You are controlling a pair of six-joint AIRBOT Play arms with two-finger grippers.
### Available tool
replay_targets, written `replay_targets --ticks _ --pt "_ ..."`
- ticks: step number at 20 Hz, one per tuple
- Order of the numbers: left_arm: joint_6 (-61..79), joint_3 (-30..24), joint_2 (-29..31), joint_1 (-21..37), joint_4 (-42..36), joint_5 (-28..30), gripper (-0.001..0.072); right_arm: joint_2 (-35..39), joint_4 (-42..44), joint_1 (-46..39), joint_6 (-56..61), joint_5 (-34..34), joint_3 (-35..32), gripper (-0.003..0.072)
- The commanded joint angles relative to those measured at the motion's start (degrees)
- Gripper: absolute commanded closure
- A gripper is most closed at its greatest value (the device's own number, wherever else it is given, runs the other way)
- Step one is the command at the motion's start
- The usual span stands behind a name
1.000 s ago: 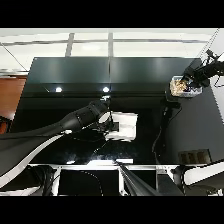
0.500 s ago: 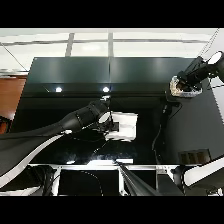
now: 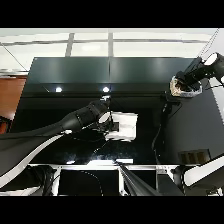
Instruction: Fold the box and place the chain.
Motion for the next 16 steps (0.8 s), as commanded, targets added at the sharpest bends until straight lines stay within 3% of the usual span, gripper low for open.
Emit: replay_targets --ticks 1,5,9,16 --pt "0.0 0.04 0.0 0.04 -0.02 -0.02 0.0681 0.2 -0.24 0.46 -1.03 -0.48 0.09 0.0678" --pt "0.0 0.04 0.0 0.04 0.0 0.07 0.068 5.9 -0.42 -0.31 -7.61 2.54 0.09 0.0679" --pt "0.0 0.04 0.0 0.07 0.0 0.15 0.068 17.31 -0.26 -1.57 -11.34 2.58 0.28 0.0681" --pt "0.0 0.04 0.0 0.07 0.0 0.15 0.0681 29.22 3.15 -1.97 -11.76 1.31 10.54 0.0681"
